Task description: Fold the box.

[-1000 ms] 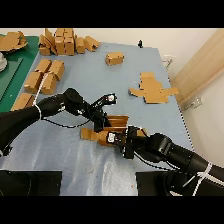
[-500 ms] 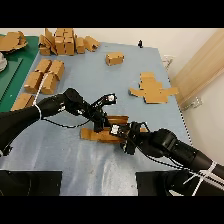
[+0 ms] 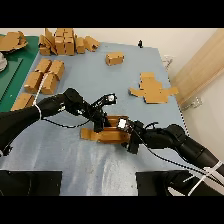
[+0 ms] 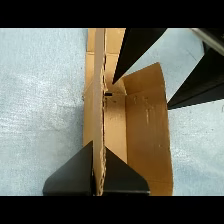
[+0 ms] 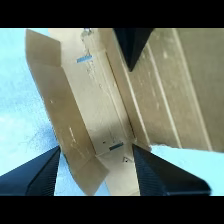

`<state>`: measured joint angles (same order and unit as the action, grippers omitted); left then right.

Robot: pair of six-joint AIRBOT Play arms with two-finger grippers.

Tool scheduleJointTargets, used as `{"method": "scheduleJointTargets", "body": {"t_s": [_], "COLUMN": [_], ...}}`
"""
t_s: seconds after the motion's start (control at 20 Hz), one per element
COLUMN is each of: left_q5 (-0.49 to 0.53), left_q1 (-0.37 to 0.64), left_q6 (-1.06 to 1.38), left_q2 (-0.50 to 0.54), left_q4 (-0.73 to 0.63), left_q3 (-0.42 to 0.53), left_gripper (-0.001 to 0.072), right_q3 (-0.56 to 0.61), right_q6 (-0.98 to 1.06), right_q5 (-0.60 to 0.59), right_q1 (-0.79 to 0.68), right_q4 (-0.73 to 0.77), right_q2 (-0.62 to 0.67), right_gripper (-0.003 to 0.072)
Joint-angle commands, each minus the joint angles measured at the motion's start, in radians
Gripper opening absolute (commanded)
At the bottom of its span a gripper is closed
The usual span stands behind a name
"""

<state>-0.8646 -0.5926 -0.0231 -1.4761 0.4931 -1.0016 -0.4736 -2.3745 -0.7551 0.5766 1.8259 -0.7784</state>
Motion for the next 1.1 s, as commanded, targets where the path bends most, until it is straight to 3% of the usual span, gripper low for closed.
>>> {"method": "scheduleJointTargets", "body": {"t_s": [0.0, 0.85, 1.05], "left_q5": [0.000, 0.000, 0.000], "left_q1": [0.000, 0.000, 0.000], "left_q6": [0.000, 0.000, 0.000], "left_q2": [0.000, 0.000, 0.000], "left_q4": [0.000, 0.000, 0.000], "left_q3": [-0.001, -0.001, -0.001], "left_gripper": [0.0011, 0.0010, 0.0011], "right_q3": [-0.001, -0.001, -0.001], "right_q6": [-0.055, -0.201, -0.391], "right_q5": [-0.021, 0.067, 0.033], "right_q1": [-0.043, -0.070, -0.194], "right_q4": [0.040, 0.005, 0.223], "right_q2": [0.026, 0.013, -0.018], "right_gripper": [0.0720, 0.0720, 0.0720]}}
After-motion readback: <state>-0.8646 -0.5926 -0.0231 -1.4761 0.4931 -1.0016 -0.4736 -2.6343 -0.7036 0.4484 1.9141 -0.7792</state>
